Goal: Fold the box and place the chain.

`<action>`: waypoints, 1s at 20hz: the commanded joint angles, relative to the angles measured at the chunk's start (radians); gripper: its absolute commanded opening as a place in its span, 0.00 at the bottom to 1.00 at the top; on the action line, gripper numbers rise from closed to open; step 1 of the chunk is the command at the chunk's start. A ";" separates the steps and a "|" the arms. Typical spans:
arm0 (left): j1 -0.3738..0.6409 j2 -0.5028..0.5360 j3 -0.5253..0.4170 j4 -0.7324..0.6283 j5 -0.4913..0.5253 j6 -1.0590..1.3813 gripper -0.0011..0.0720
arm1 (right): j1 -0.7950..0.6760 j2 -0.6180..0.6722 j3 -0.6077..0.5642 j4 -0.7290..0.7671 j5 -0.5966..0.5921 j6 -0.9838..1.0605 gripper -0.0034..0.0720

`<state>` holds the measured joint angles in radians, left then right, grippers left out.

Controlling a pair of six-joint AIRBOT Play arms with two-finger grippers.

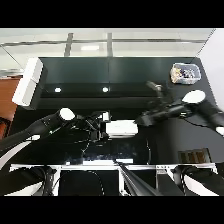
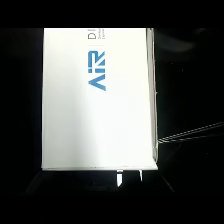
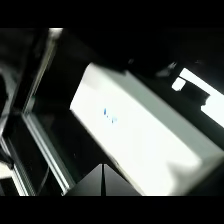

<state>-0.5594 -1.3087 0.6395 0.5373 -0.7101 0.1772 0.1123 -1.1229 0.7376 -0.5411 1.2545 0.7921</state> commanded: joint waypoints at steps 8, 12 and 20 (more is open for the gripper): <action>-0.079 0.052 0.214 0.046 -0.102 -0.164 0.99 | -0.280 0.155 0.014 -0.166 0.069 0.068 0.06; -0.140 -0.117 0.336 0.046 -0.111 -0.263 0.99 | -0.280 0.155 0.014 -0.168 0.057 0.067 0.06; -0.139 -0.186 0.368 0.042 -0.143 -0.324 0.99 | -0.280 0.155 0.014 -0.168 0.042 0.041 0.06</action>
<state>-0.6956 -1.4803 0.9970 0.5804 -0.8478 -0.1253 -0.1673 -0.9684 0.7521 -0.7082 1.3033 0.8448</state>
